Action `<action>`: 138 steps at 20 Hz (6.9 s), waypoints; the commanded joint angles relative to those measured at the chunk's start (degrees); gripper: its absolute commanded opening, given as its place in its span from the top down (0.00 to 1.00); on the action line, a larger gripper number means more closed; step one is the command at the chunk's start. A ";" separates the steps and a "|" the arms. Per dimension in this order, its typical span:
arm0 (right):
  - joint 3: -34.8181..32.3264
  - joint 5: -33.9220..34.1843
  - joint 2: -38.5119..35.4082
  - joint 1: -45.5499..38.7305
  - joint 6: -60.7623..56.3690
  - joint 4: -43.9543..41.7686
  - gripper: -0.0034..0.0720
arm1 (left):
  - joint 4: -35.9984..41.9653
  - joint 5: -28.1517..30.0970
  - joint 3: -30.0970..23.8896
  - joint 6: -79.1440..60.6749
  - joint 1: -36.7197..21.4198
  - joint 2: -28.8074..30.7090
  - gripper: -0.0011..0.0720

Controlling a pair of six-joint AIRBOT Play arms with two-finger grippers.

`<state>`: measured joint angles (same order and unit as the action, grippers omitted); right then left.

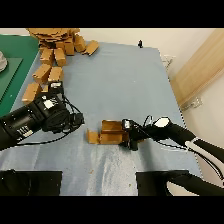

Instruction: Fold the box.

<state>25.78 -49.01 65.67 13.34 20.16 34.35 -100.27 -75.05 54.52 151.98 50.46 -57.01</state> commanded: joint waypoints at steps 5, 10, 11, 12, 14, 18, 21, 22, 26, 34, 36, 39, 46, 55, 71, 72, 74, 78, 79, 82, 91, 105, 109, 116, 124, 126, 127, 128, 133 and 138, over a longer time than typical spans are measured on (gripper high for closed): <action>-0.02 0.00 -0.02 -0.02 0.00 -0.02 0.24 | 2.23 1.38 -7.72 6.03 -0.55 -4.46 0.52; -0.02 -0.02 -0.02 -0.02 0.00 -0.02 0.24 | 9.40 15.72 -7.82 4.35 -0.55 -9.38 0.83; -0.02 0.00 -0.02 -0.02 0.00 -0.02 0.24 | 11.08 17.77 -7.82 2.80 -0.55 -10.14 0.82; -0.02 0.00 -0.02 -0.02 0.00 -0.02 0.24 | 12.70 19.58 -7.82 1.66 -0.52 -10.73 0.80; -0.02 -0.02 -0.02 -0.02 0.00 -0.02 0.24 | 14.23 21.75 -7.82 1.60 -0.55 -11.69 0.80; -0.02 -0.02 -0.02 -0.02 0.00 -0.02 0.24 | 14.88 22.21 -7.82 1.40 -0.52 -13.94 0.80; -0.02 -0.02 -0.02 -0.02 0.00 -0.02 0.24 | 17.00 25.42 -7.82 -2.10 -0.52 -14.91 0.80; -0.02 0.00 -0.02 -0.02 0.00 -0.02 0.24 | 18.45 27.47 -7.82 -3.98 -0.52 -14.91 0.80; -0.02 0.00 -0.02 -0.02 0.00 -0.04 0.24 | 22.71 28.79 -7.82 -7.61 -0.35 -14.88 0.80; -0.02 -0.02 -0.02 -0.02 0.00 -0.02 0.24 | 22.05 28.02 -7.80 -8.50 0.57 -8.26 0.82; -0.02 -0.02 -0.02 -0.02 0.00 -0.02 0.24 | 22.12 26.40 -7.82 -9.77 0.59 -8.92 0.82; -0.02 0.00 -0.02 -0.02 0.00 -0.02 0.24 | 22.91 27.93 -7.82 -10.16 0.85 -10.40 0.82; -0.02 -0.02 -0.02 -0.02 0.00 -0.02 0.24 | 23.47 38.45 -7.78 -10.34 3.50 -10.38 0.82; -0.02 -0.02 -0.02 -0.02 0.00 -0.02 0.24 | 20.72 26.43 -5.42 -8.98 3.37 -10.36 0.82; -0.02 0.00 -0.02 -0.02 0.00 -0.02 0.24 | 19.21 29.03 -1.79 -9.70 3.82 -10.56 0.82; -0.02 0.00 -0.02 -0.02 0.00 -0.02 0.24 | 19.10 28.94 -1.79 -9.73 3.80 -10.86 0.82; -0.02 0.00 -0.02 -0.02 0.00 -0.02 0.24 | 19.47 28.89 -1.79 -9.79 3.87 -11.85 0.81; -0.02 0.02 -0.02 -0.02 0.00 -0.02 0.24 | 19.89 28.98 -1.66 -10.03 4.50 -13.22 0.24; -0.02 -0.02 -0.02 -0.02 0.00 -0.02 0.24 | 19.85 28.39 -1.27 -9.94 4.50 -13.22 0.24; -0.02 0.00 -0.02 -0.02 0.00 -0.02 0.24 | 18.80 26.45 -0.72 -9.97 4.46 -13.42 0.24; -0.02 -0.02 -0.02 -0.02 0.00 -0.02 0.24 | 18.88 21.27 4.68 -11.34 4.55 -20.65 0.24; -0.02 -0.02 -0.02 -0.02 0.00 -0.02 0.24 | 18.62 12.20 15.52 -15.23 6.34 -31.28 0.33; -0.02 -0.02 -0.02 -0.02 0.00 -0.02 0.24 | 18.64 11.87 15.54 -16.79 6.34 -32.76 0.34; -0.02 0.00 -0.02 -0.02 0.00 -0.02 0.24 | 17.75 11.96 15.54 -17.40 6.32 -33.75 0.43; -0.02 -0.02 -0.02 -0.02 0.00 -0.02 0.24 | 17.75 10.73 15.54 -17.64 6.34 -33.83 0.97; -0.02 -0.02 -0.02 -0.02 0.00 -0.02 0.24 | 17.97 10.78 15.54 -17.66 6.34 -33.81 0.97; -0.02 0.00 -0.02 -0.02 0.00 -0.02 0.24 | 17.99 10.71 15.54 -17.66 6.34 -33.81 0.97; -0.02 -0.02 -0.02 -0.02 0.00 -0.02 0.24 | 17.99 10.69 15.54 -17.66 6.34 -33.75 0.97; -0.02 0.00 -0.02 -0.02 0.00 -0.02 0.24 | 17.92 7.89 17.09 -17.75 6.23 -33.70 0.31; -0.02 0.00 -0.02 -0.02 0.00 -0.02 0.24 | 17.59 5.09 18.91 -17.86 6.23 -33.70 0.31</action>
<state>25.78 -49.04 65.67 13.34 20.21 34.28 -82.41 -68.07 72.34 134.17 56.73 -90.76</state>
